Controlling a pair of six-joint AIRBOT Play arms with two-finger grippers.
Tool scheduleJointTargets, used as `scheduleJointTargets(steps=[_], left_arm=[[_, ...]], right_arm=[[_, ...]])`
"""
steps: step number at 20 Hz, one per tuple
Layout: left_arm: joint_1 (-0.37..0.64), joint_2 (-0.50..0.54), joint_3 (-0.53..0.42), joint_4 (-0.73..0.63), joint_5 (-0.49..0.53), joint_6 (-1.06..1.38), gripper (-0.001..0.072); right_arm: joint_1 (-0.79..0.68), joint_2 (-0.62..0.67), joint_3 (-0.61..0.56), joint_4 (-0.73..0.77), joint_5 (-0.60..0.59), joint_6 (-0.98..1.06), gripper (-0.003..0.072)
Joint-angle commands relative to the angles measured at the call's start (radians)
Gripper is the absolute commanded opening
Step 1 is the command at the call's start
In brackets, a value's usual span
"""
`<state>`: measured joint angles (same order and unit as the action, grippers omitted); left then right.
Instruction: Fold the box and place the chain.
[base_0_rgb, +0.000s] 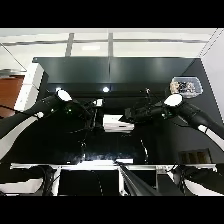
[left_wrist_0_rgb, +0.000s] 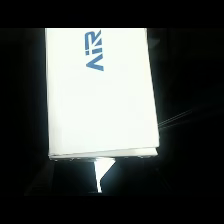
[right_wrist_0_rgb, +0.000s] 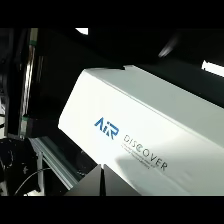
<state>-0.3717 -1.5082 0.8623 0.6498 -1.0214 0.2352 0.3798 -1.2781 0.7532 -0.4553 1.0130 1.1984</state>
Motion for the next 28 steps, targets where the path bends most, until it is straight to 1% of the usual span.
scheduleJointTargets(steps=[1,5,15,22,25,28], left_arm=[[0.0,-0.001,-0.001,0.0,0.0,0.0,0.0499],[0.0,-0.001,-0.001,0.0,0.0,0.0,0.05],[0.0,-0.001,-0.001,0.0,0.0,0.0,0.0499],[0.0,-0.001,-0.001,-0.001,0.0,0.0,0.05],[0.0,0.0,-0.001,-0.006,0.002,0.0,0.0507],[0.002,0.005,0.002,-0.006,0.0,-0.015,0.051]], right_arm=[[0.006,-0.031,-0.005,0.007,-0.009,0.006,0.0023],[0.006,-0.06,-0.012,-0.046,-0.013,0.01,0.0023],[0.011,-0.061,-0.012,-0.063,-0.073,0.01,0.0023],[0.011,-0.059,-0.011,-0.064,-0.059,0.009,0.0023],[-0.012,-0.021,0.008,0.003,0.024,-0.06,0.0023],[-0.063,0.092,0.034,0.01,0.057,-0.07,0.0023]])
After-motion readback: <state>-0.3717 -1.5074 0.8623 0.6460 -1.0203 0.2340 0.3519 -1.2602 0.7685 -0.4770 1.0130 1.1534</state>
